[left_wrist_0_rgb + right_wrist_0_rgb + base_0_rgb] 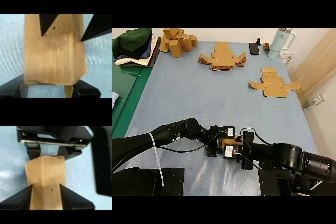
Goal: Fold the box.
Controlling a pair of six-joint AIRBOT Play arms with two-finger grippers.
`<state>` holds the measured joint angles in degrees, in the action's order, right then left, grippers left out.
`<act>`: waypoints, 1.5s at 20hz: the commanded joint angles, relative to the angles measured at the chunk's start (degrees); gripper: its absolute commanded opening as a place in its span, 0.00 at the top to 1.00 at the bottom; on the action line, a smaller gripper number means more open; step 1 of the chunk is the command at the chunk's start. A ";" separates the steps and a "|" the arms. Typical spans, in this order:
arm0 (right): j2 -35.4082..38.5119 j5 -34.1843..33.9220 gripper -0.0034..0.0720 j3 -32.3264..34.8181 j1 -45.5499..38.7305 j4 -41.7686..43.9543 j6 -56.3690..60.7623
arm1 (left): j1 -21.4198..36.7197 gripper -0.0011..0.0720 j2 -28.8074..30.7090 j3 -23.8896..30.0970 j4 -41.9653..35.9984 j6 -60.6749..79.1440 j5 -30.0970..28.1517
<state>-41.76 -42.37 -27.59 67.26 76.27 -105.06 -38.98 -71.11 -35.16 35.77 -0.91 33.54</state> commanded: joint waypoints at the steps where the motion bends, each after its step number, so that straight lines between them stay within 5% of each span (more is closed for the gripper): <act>1: -0.17 0.72 0.27 0.94 2.75 -6.21 5.31 | 0.02 0.26 0.04 -0.02 0.00 0.00 0.04; 6: -0.98 0.66 0.27 0.94 2.71 -12.07 5.64 | 0.04 0.26 0.04 -0.04 0.00 0.00 0.00; 10: -1.01 0.61 0.37 0.87 2.75 -11.85 5.64 | 0.04 0.26 0.04 -0.02 0.00 0.00 0.02; 21: 3.04 -0.09 0.39 0.81 2.78 -10.49 5.64 | 0.02 0.26 0.04 -0.04 0.00 0.00 0.00; 24: 2.78 -0.02 0.67 0.83 2.71 -10.82 5.66 | 0.02 0.26 0.04 -0.02 0.00 0.00 -0.02; 27: 1.95 0.02 0.78 0.83 2.71 -10.97 5.81 | 0.04 0.26 0.04 -0.02 0.00 0.00 -0.02; 30: 1.36 0.44 0.80 0.83 2.73 -10.38 6.21 | 0.04 0.26 0.04 -0.04 0.00 0.00 -0.02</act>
<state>-39.97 -42.33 -26.74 70.00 65.43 -99.13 -38.98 -71.11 -35.16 35.75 -0.93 33.54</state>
